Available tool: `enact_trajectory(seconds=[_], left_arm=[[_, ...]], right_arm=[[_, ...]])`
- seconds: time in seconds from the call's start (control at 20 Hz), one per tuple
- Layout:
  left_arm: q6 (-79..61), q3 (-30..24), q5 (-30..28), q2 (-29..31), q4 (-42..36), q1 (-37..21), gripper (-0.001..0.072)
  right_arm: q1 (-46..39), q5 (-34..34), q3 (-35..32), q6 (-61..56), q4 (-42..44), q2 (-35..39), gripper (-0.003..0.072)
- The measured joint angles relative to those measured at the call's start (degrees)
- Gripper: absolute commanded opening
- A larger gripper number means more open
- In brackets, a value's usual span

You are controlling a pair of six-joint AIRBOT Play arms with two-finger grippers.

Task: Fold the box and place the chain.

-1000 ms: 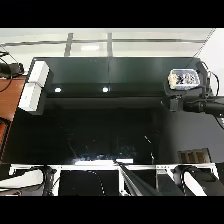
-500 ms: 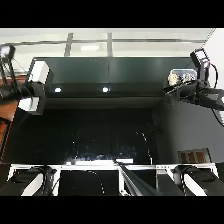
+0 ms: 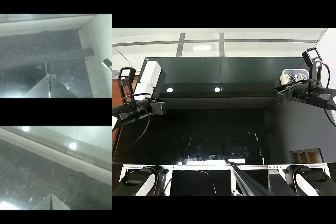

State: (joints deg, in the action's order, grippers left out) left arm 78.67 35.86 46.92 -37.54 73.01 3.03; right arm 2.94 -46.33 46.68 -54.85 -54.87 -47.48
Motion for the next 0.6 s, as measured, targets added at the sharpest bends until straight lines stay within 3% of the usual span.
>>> enact_trajectory(seconds=[0.6], left_arm=[[0.0, -0.4, 0.1, 0.4, 0.0, 0.1, 0.0024]], right_arm=[[0.0, 0.1, 0.0, 0.0, 0.0, 0.0, 0.0015]])
